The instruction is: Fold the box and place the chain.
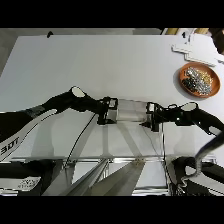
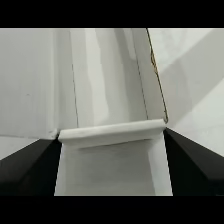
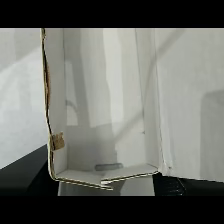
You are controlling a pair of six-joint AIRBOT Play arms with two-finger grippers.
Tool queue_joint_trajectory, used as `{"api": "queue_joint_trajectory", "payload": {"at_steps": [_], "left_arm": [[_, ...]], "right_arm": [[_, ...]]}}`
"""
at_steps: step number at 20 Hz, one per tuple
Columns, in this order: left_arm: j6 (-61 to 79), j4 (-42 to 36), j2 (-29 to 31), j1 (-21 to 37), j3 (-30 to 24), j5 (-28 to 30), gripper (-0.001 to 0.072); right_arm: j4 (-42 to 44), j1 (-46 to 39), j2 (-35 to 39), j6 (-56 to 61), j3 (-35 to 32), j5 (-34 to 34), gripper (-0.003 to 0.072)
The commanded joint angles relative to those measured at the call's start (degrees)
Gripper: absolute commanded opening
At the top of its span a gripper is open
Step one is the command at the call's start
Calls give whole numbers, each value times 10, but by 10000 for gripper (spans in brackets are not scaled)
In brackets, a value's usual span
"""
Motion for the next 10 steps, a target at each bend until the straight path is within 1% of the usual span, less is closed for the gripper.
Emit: {"api": "queue_joint_trajectory", "payload": {"at_steps": [1, 10], "left_arm": [[0, -1, -6, -2, 0, -1, 700], [-3, -39, -28, -21, 0, 26, 693]], "right_arm": [[0, 0, 0, 0, 0, 0, 427], [0, 0, 0, 0, 0, 0, 427]]}}
